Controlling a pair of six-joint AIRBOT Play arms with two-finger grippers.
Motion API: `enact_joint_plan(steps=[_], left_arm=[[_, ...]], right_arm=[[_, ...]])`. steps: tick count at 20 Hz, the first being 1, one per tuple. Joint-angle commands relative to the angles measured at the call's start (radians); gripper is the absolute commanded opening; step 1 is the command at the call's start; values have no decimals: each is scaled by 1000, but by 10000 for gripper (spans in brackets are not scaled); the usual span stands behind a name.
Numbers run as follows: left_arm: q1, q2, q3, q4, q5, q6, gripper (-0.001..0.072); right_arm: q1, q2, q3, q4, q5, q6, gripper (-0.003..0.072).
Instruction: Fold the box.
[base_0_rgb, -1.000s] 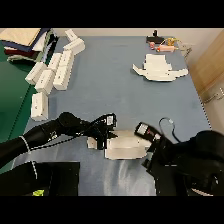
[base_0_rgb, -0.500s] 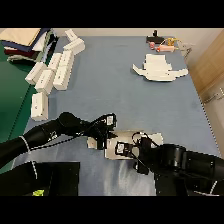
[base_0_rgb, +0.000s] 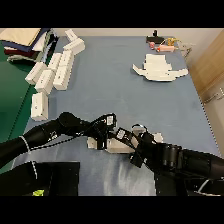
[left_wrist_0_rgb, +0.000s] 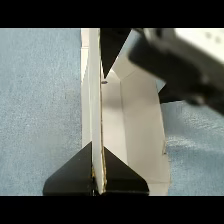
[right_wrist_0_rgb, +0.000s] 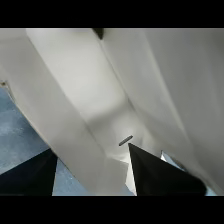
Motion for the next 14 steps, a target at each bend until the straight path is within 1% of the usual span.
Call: enact_joint_plan(steps=[1, 4, 6, 10, 12, 13, 14], left_arm=[[0, -1, 0, 0, 0, 0, 13], [0, -1, 0, 0, 0, 0, 13], [0, -1, 0, 0, 0, 0, 13], [0, -1, 0, 0, 0, 0, 13], [0, -1, 0, 0, 0, 1, 13], [0, -1, 0, 0, 0, 0, 13], [0, -1, 0, 0, 0, 1, 13]], right_arm=[[1, 18, 48, -13, -77, 100, 645], [1, 29, 48, -20, -121, 180, 646], [1, 34, 48, -20, -128, 220, 646], [0, 33, 48, -28, -135, 223, 648], [0, 33, 48, -38, -160, 222, 665], [0, 33, 48, -51, -170, 209, 720], [-2, 34, 48, -55, -169, 183, 720]])
